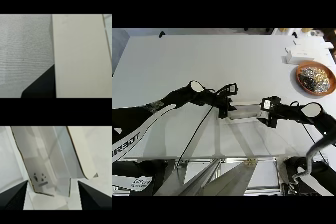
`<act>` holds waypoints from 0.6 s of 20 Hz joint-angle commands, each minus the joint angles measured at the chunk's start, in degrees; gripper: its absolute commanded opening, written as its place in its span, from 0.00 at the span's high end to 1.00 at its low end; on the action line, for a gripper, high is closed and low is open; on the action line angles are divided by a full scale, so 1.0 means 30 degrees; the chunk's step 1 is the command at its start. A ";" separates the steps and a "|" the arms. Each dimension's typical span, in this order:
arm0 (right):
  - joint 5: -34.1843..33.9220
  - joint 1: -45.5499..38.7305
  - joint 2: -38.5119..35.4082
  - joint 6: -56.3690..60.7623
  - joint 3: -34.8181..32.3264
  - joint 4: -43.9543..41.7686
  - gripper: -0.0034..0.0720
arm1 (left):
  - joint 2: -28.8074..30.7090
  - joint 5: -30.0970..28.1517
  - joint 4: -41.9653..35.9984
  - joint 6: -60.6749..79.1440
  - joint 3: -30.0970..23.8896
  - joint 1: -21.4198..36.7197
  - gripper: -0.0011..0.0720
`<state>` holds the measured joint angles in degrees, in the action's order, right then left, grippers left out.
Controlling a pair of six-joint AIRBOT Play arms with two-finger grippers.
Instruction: Fold the box and place the chain.
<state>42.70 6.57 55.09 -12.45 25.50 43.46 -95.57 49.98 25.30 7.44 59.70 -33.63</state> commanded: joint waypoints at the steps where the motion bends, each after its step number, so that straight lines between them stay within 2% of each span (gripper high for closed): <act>1: 0.1151 -0.0721 0.1166 -0.2645 0.0073 -0.1574 0.03 | -0.0007 -0.0007 0.0007 0.0015 0.0000 -0.0007 0.97; 7: 0.2040 -0.1005 0.2987 -0.4991 0.0073 -0.2164 0.04 | -0.0007 -0.0007 0.0007 0.0015 -0.0007 -0.0015 0.97; 12: 0.2637 -0.0998 0.4218 -0.6346 0.0087 -0.3162 0.10 | -0.0007 -0.0007 0.0007 0.0015 -0.0007 -0.0007 0.97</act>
